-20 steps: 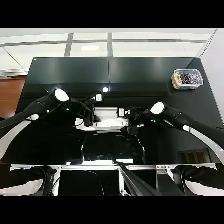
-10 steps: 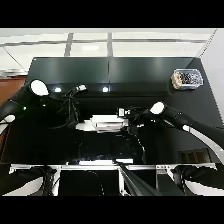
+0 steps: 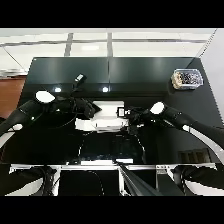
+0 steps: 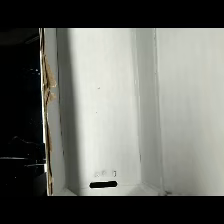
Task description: Fold the box and place the chain.
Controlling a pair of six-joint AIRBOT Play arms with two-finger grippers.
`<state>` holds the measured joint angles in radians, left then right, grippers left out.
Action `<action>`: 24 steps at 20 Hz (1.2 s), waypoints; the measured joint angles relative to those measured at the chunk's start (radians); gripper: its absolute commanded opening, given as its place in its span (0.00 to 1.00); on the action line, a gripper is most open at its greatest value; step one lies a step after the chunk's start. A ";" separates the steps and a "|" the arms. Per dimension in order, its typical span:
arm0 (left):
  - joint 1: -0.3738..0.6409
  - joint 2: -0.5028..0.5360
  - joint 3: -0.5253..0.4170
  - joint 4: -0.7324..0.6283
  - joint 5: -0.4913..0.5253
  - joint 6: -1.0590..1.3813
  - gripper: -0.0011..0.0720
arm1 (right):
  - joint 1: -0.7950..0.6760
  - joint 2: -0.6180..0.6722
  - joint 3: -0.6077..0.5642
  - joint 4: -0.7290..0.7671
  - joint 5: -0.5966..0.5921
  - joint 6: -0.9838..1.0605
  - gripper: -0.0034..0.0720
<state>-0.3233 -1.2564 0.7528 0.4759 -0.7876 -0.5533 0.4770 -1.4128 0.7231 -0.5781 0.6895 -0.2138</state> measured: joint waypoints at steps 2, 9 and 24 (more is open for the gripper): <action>-0.010 -0.037 -0.004 0.024 0.053 0.001 0.04 | 0.000 0.000 0.000 0.000 0.000 0.000 0.49; -0.011 -0.137 0.014 0.109 0.010 0.007 0.04 | 0.000 -0.001 0.000 -0.001 0.004 -0.002 0.49; 0.128 0.194 -0.213 0.228 -0.147 0.589 0.97 | 0.000 -0.001 0.000 0.000 0.000 0.000 0.49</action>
